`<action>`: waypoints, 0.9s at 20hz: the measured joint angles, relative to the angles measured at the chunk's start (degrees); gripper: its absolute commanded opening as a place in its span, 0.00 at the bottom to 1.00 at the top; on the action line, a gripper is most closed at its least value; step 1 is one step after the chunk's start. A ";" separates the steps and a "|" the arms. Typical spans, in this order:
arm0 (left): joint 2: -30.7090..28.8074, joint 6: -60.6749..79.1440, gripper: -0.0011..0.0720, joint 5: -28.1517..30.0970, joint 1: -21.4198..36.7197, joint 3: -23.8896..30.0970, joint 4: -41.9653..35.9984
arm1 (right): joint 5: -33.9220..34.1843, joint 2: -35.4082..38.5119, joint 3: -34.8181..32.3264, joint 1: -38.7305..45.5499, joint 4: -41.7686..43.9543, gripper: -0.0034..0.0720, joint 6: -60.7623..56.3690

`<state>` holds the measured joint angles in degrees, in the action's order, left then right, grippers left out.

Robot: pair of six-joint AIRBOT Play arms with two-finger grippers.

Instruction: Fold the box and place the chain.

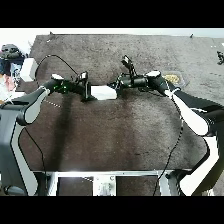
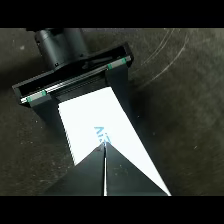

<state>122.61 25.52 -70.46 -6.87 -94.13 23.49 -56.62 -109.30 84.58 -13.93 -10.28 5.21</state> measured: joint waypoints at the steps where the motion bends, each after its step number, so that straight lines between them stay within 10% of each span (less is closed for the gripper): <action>1: 0.00 0.00 0.64 0.00 -0.02 0.00 0.00 | -0.09 -0.52 0.00 -0.02 -0.15 0.06 -1.44; 18: 0.02 -0.02 0.64 -0.07 -0.04 0.02 0.11 | -0.33 -2.89 0.24 -0.13 -14.38 0.06 -29.70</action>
<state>122.63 25.50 -70.52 -6.92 -94.11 23.59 -56.95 -112.18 84.82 -14.06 -24.67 -24.49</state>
